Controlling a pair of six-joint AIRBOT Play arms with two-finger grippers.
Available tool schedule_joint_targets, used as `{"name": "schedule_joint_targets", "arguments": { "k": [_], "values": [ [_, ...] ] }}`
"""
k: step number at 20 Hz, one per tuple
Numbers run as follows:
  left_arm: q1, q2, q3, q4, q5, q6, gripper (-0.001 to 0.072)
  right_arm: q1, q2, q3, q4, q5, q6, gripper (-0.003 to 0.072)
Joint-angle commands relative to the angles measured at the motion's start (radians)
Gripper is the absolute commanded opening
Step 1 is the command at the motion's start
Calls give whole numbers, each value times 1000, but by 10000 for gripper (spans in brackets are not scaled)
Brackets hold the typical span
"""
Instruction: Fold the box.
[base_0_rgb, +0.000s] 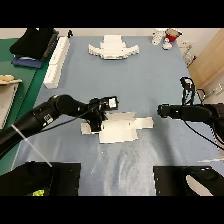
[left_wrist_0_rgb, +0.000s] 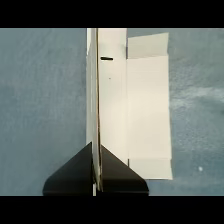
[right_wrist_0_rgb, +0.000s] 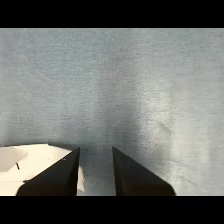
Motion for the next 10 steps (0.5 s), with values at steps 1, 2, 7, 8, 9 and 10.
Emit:
{"name": "schedule_joint_targets", "arguments": {
  "k": [1,2,7,8,9,10],
  "values": [
    [44,-85,70,-248,-163,150,10,0,-1,0,-1,1,0,317],
    [43,-100,71,-269,-178,162,10,0,-1,0,-1,3,0,317],
    [50,-133,69,-270,-195,161,10,0,-2,0,0,14,0,317],
    [51,-133,69,-270,-186,157,10,0,-2,0,0,14,0,317],
    [50,-133,69,-270,-180,157,11,0,-2,0,2,14,0,317],
    [50,-134,69,-270,-180,154,11,0,-2,0,4,14,0,317]
  ]
}}
